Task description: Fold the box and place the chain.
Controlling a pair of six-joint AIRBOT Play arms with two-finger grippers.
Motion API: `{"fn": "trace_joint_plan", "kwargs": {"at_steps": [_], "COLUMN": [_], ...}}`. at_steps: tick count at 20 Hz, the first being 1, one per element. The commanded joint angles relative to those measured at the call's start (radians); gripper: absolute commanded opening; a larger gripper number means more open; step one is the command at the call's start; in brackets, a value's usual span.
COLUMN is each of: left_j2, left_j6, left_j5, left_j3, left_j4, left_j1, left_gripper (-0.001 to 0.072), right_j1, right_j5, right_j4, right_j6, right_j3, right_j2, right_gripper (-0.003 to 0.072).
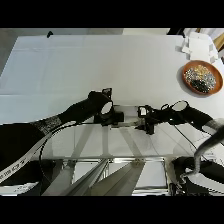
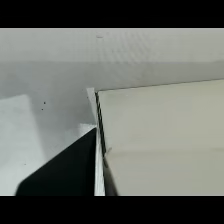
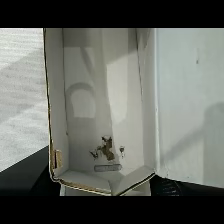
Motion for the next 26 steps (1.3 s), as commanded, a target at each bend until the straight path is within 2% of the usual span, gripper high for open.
{"fn": "trace_joint_plan", "kwargs": {"at_steps": [1,3,4,5,6,11,13,14,20,22,26], "left_j2": [-0.011,-0.011,-0.011,-0.011,-0.011,-0.011,-0.011,-0.011,-0.011,-0.011,-0.028], "left_j6": [-0.007,-0.01,-0.01,-0.01,-0.011,-0.032,-0.032,-0.032,-0.032,-0.033,-0.056], "left_j5": [-0.009,-0.02,-0.024,-0.027,-0.029,-0.042,-0.042,-0.042,-0.045,-0.046,-0.046], "left_j3": [0.003,0.01,0.013,0.015,0.015,0.015,0.015,0.015,0.04,0.04,0.04], "left_j4": [0.015,0.019,0.022,0.025,0.026,0.032,0.032,0.032,0.072,0.079,0.078], "left_j1": [-0.008,-0.008,-0.009,-0.011,-0.013,-0.019,-0.019,-0.019,-0.025,-0.031,-0.05], "left_gripper": [0.0136,0.0126,0.0051,0.0014,0.0007,0.0015,0.0162,0.0167,0.0147,0.0042,0.0031], "right_j1": [0.0,0.0,0.0,0.0,0.0,0.0,0.0,0.0,0.0,0.0,0.0], "right_j5": [0.0,0.0,0.0,0.0,0.0,0.0,0.0,0.0,0.0,0.0,0.001], "right_j4": [0.0,0.0,0.0,0.0,0.0,0.0,0.0,0.0,0.0,0.0,0.0], "right_j6": [0.0,0.0,0.0,0.0,0.0,0.0,0.0,0.0,0.0,0.0,0.0], "right_j3": [0.0,0.0,0.0,0.0,0.0,0.0,0.0,0.0,0.0,0.0,0.0], "right_j2": [0.0,0.0,0.0,0.0,0.0,0.0,0.0,0.0,0.0,0.0,0.0], "right_gripper": [0.0359,0.0359,0.0359,0.0359,0.0359,0.0359,0.0359,0.0359,0.0359,0.0359,0.0359]}}
